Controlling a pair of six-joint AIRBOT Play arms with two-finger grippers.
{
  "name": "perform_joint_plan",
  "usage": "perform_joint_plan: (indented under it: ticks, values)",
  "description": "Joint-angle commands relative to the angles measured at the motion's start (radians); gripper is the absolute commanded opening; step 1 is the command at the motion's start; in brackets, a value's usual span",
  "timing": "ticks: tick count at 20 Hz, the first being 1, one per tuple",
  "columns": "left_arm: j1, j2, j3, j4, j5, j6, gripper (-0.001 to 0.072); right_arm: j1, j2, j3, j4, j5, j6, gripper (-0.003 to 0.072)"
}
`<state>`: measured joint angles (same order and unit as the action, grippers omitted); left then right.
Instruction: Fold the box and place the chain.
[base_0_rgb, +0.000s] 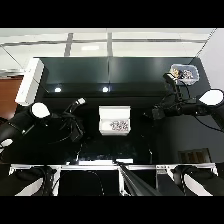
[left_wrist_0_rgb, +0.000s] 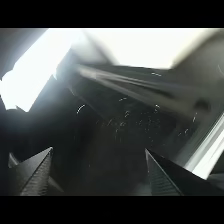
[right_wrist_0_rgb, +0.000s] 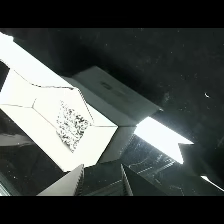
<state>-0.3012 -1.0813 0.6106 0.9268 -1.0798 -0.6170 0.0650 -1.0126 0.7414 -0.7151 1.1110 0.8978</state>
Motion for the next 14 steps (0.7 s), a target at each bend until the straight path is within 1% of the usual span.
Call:
perform_joint_plan:
  ticks: [1, 2, 4, 7, 9, 14]
  values:
    - [-0.014, -0.024, -0.039, -0.124, 0.172, 0.652, 0.071, 0.0, 0.0, 0.0, 0.0, 0.0, 0.008, 0.0282]
    - [-0.018, -0.049, -0.026, -0.139, 0.193, 0.684, 0.071, 0.0, 0.0, 0.0, 0.0, 0.0, 0.013, 0.0283]
    - [-0.014, -0.131, 0.019, -0.137, 0.183, 0.753, 0.071, 0.0, 0.0, 0.0, 0.001, 0.0, 0.034, 0.0282]
    - [-0.022, -0.229, 0.083, -0.165, 0.146, 0.752, 0.071, 0.0, 0.0, 0.0, 0.0, -0.001, 0.034, 0.0283]
    - [-0.042, -0.247, 0.087, -0.185, 0.146, 0.753, 0.071, 0.0, 0.0, 0.0, 0.0, -0.001, 0.034, 0.0282]
    - [-0.067, -0.256, 0.09, -0.241, 0.156, 0.775, 0.071, 0.0, 0.0, 0.0, 0.01, -0.005, 0.038, 0.0282]
